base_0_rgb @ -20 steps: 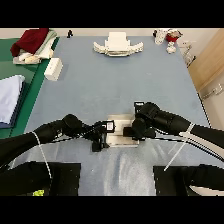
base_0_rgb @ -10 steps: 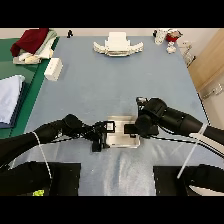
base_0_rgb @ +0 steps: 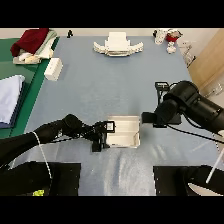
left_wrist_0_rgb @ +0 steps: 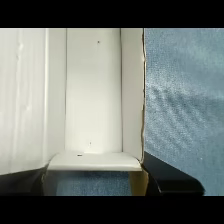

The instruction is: Fold the box.

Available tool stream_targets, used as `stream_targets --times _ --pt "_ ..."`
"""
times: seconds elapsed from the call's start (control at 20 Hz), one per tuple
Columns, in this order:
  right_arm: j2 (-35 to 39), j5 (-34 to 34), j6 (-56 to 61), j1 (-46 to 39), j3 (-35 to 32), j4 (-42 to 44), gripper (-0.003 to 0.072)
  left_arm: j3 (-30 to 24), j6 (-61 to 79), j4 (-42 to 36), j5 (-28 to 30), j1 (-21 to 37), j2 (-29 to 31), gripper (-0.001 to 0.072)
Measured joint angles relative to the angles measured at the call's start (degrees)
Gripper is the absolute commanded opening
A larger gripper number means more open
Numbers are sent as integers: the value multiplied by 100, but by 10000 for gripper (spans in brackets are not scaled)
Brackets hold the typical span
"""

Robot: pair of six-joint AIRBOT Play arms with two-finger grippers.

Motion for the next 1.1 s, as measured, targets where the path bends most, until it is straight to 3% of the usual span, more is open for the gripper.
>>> stream_targets --times 0.15,0.25,0.55,0.8,1.1 --pt "-402 216 -802 -898 -105 168 2 0 -2 0 2 0 0 461" --pt "-817 575 -1547 -1495 -118 774 2 0 -4 -2 2 0 0 461" --pt "-2070 1108 -4218 -2594 142 4017 1 0 -4 0 2 2 0 461" --pt "-2299 466 -5860 -2656 267 5274 2 0 -4 0 4 0 0 461" --pt "-1646 345 -6712 -1845 -42 5222 2 0 -4 0 4 0 0 461"
